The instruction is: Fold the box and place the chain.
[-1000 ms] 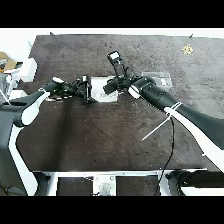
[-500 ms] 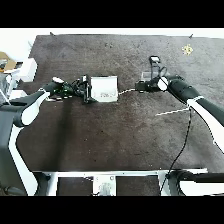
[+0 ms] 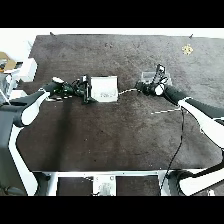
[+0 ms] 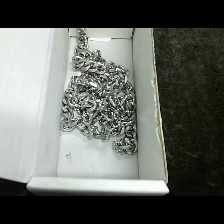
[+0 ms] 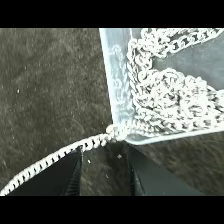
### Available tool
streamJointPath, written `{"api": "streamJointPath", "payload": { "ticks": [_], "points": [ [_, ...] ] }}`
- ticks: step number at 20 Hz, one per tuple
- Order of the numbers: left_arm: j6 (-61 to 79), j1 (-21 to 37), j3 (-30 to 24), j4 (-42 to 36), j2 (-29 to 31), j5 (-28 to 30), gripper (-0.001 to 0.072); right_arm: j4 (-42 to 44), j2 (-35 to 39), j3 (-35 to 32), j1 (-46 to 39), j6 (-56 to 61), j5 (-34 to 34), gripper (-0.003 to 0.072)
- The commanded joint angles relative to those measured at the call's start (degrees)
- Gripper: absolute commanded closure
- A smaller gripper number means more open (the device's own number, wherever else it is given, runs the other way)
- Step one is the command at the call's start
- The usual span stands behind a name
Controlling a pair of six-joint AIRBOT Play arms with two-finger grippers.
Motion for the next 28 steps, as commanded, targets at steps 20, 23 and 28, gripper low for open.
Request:
{"api": "streamJointPath", "payload": {
  "ticks": [20,23,28],
  "points": [
    [0.02,0.0,-0.02,0.0,0.04,0.02,0.0365,3.69,26.1,0.9,23.54,-8.83,-14.03,0.0688],
    [0.02,0.0,-0.02,0.0,0.04,0.02,0.0365,3.67,23.04,2.47,25.7,-8.83,-12.7,0.0688],
    [0.02,0.0,-0.02,0.0,0.04,0.02,0.0365,3.69,13.94,2.47,25.88,-8.02,-1.49,0.0687]
  ]
}}
